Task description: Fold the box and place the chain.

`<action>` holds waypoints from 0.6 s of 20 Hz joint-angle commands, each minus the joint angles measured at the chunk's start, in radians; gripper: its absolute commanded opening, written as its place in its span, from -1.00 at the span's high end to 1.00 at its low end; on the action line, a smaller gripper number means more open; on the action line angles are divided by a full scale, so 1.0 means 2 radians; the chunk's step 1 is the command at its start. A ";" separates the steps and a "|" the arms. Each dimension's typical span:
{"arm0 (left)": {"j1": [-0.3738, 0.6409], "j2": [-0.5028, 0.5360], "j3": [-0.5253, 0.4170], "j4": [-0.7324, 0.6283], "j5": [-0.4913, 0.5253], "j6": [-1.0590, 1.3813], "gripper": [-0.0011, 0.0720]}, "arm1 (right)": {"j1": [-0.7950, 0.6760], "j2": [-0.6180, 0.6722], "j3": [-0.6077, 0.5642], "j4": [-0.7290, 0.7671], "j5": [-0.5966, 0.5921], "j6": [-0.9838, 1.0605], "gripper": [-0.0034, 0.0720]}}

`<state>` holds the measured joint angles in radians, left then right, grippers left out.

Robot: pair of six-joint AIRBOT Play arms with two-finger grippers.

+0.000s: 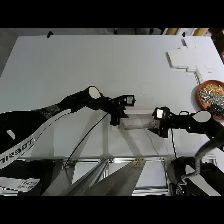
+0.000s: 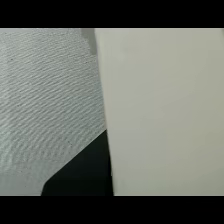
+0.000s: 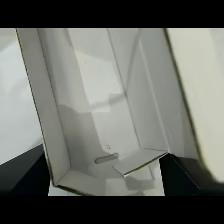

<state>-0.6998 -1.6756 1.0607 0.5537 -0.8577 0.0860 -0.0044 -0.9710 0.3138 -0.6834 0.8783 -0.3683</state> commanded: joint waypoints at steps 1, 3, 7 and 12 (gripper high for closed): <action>0.000 0.000 0.000 0.000 0.000 0.000 0.94 | -0.001 -0.028 0.000 0.016 0.019 -0.017 -0.82; 0.000 0.000 0.000 0.000 0.000 0.000 0.94 | -0.001 -0.035 0.000 0.016 0.024 -0.017 -0.82; 0.000 0.000 0.000 0.000 0.000 0.000 0.94 | -0.001 -0.050 0.000 0.016 0.023 -0.020 -0.82; 0.000 0.000 0.000 0.000 0.000 0.000 0.94 | -0.001 -0.061 0.000 0.017 0.023 -0.038 -0.77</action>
<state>-0.6994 -1.6756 1.0611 0.5549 -0.8604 0.0864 -0.0059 -1.0805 0.3145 -0.6502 0.9222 -0.4221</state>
